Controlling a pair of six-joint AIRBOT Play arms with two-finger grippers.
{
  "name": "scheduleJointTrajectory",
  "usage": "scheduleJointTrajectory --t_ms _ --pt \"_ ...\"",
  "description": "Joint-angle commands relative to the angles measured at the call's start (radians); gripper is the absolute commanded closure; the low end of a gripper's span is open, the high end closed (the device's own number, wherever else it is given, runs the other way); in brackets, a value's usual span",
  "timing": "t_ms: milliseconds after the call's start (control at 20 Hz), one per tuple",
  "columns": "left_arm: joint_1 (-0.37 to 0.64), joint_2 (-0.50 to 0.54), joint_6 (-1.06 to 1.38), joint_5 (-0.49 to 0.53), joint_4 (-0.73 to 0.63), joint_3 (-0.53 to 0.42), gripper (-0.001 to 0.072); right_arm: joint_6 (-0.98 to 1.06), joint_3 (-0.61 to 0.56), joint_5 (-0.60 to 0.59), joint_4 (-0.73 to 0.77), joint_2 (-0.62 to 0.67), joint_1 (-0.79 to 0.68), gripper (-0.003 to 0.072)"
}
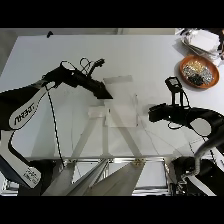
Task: Fold the box and place the chain.
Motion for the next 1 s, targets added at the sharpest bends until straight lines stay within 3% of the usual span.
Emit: scheduleJointTrajectory --t_ms 0,50,100,200,250,500,650,700,850,950 --pt "-0.026 -0.022 0.043 -0.061 0.001 0.009 0.0156 0.001 -0.001 0.0 0.002 0.0 0.001 0.0675" --pt "-0.026 -0.021 0.061 -0.062 -0.01 0.01 0.0163 0.001 -0.001 0.001 0.002 0.0 0.001 0.0675" --pt "-0.026 -0.021 0.064 -0.055 -0.02 0.01 0.0278 0.001 -0.001 0.001 0.002 0.0 0.001 0.0675" --pt "-0.026 -0.021 0.069 -0.046 -0.009 0.01 0.0592 0.001 -0.001 0.002 0.002 0.0 0.001 0.0675" --pt "-0.026 -0.021 0.078 -0.052 -0.001 0.01 0.0675 0.001 -0.001 0.005 0.002 0.0 0.001 0.0675" --pt "-0.024 0.003 0.086 -0.097 0.046 0.01 0.0706 0.001 0.0 0.052 0.026 0.001 0.001 0.0666" --pt "-0.024 0.069 0.036 -0.166 0.142 0.01 0.0709 0.001 0.006 0.054 0.074 0.018 0.001 0.0367" --pt "-0.024 0.1 0.002 -0.174 0.169 0.009 0.0711 0.001 0.012 0.061 0.075 0.032 0.001 0.034" --pt "-0.025 0.217 -0.021 -0.219 0.192 -0.001 0.0712 0.0 0.028 0.125 0.064 0.09 0.001 0.034" --pt "-0.026 0.316 -0.028 -0.227 0.203 -0.056 0.0713 0.001 0.03 0.179 0.049 0.145 0.001 0.034"
